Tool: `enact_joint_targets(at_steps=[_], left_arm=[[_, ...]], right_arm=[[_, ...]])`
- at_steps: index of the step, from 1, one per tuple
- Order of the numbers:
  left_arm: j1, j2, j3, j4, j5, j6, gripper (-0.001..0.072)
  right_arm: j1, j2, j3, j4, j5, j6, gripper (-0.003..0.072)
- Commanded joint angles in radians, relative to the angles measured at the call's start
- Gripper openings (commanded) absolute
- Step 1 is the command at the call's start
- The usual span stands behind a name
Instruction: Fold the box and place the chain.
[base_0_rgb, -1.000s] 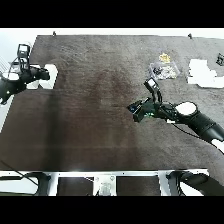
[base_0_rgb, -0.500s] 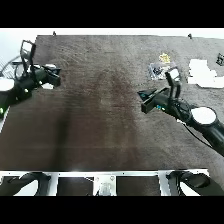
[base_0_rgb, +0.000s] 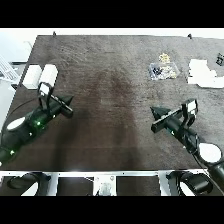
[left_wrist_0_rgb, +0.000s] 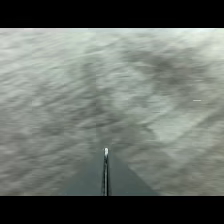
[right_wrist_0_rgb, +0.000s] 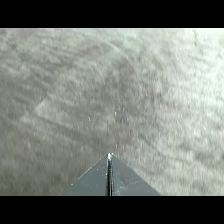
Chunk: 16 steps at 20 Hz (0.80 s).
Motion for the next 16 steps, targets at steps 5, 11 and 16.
enact_joint_targets(at_steps=[5,11,16], left_arm=[[-0.006,0.012,-0.187,-0.438,-0.081,0.413,0.0020],[-0.006,0.012,-0.187,-0.438,-0.061,0.395,0.0021],[-0.006,0.012,-0.186,-0.438,-0.069,0.395,0.0022]], right_arm=[[0.001,0.145,-0.127,-0.001,-0.013,0.001,0.0003],[0.001,0.145,-0.130,0.000,-0.009,0.000,0.0004],[0.001,0.145,-0.130,0.000,-0.009,0.000,0.0004]])
